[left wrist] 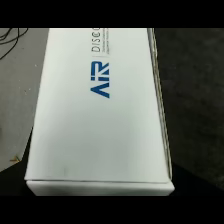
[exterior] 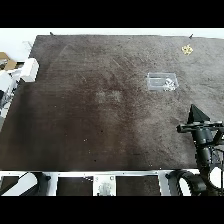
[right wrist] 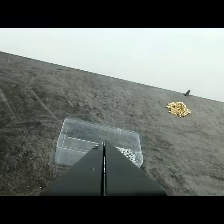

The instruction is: Fold the box and place the chain.

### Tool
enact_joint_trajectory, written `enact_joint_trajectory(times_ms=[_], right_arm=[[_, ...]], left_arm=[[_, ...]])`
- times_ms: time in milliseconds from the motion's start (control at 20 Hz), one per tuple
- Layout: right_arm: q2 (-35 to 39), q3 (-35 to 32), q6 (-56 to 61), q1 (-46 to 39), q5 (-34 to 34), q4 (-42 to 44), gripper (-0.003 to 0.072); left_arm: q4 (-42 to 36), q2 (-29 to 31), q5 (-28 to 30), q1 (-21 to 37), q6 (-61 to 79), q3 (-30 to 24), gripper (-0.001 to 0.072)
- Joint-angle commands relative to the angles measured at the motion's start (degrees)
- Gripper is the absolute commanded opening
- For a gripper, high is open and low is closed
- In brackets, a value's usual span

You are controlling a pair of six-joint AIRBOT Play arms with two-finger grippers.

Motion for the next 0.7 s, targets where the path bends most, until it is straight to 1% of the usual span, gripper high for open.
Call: enact_joint_trajectory(times_ms=[0,100,200,250,300,400,500,600,650], right_arm=[[0.04,-0.04,-0.02,-0.04,-0.17,-0.15,0.0003],[0.04,-0.07,-0.02,-0.04,-0.26,-0.13,0.0003],[0.04,-0.07,-0.02,-0.04,-0.26,-0.15,0.0003],[0.04,-0.07,-0.02,-0.04,-0.28,-0.13,0.0003],[0.04,-0.07,-0.02,-0.04,-0.28,-0.15,0.0002],[0.04,-0.04,-0.02,-0.04,-0.33,-0.15,0.0003],[0.04,-0.07,-0.02,-0.04,-0.31,-0.13,0.0003],[0.04,-0.07,0.00,-0.04,-0.28,-0.13,0.0003],[0.04,-0.07,-0.02,-0.04,-0.31,-0.13,0.0003]], left_arm=[[-0.52,-5.92,-0.66,0.33,3.23,-0.66,0.0007],[-0.33,-9.33,1.51,-1.60,4.28,-0.63,0.0007],[-0.28,-11.93,3.56,-5.31,6.32,-0.48,0.0007],[0.42,-13.31,5.60,-6.73,6.19,-0.48,0.0007],[0.09,-14.97,7.21,-7.08,4.33,-0.31,0.0007],[0.15,-17.49,6.23,-7.06,3.48,1.03,0.0006],[2.73,-18.12,7.30,-7.06,4.33,1.84,0.0007],[2.99,-18.36,9.14,-7.06,4.37,2.78,0.0006],[3.50,-18.82,8.98,-7.06,4.37,3.54,0.0006]])
